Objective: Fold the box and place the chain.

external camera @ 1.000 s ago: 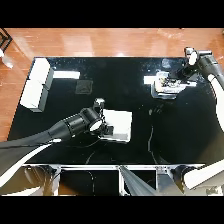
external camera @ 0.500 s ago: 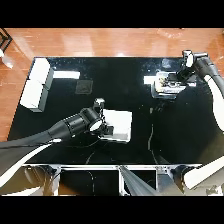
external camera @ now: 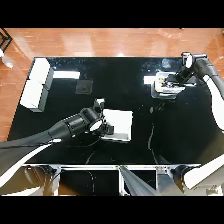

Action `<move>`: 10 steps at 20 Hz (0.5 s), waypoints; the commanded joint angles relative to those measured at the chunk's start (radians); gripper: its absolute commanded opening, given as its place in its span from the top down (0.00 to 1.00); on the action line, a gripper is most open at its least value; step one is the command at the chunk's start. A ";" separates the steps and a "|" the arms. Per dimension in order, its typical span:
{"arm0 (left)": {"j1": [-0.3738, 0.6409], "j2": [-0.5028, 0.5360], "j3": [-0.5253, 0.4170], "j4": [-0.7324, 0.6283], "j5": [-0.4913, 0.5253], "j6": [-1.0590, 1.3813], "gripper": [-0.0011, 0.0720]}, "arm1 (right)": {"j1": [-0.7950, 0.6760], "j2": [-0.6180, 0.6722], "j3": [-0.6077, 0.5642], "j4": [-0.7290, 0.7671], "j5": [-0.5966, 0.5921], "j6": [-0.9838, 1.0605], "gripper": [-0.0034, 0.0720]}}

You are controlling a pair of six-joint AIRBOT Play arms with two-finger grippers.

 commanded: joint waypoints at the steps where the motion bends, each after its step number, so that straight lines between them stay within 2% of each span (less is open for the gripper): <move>1: 0.003 0.000 0.001 0.001 0.001 -0.002 0.95 | 0.000 0.016 0.058 0.022 0.097 -0.058 0.93; 5: 0.005 0.000 0.001 0.001 0.001 -0.002 0.95 | -0.010 0.117 0.094 0.043 0.113 -0.092 0.93; 10: 0.005 0.000 0.001 0.001 0.001 -0.002 0.95 | -0.056 0.290 0.094 0.161 0.121 -0.147 0.93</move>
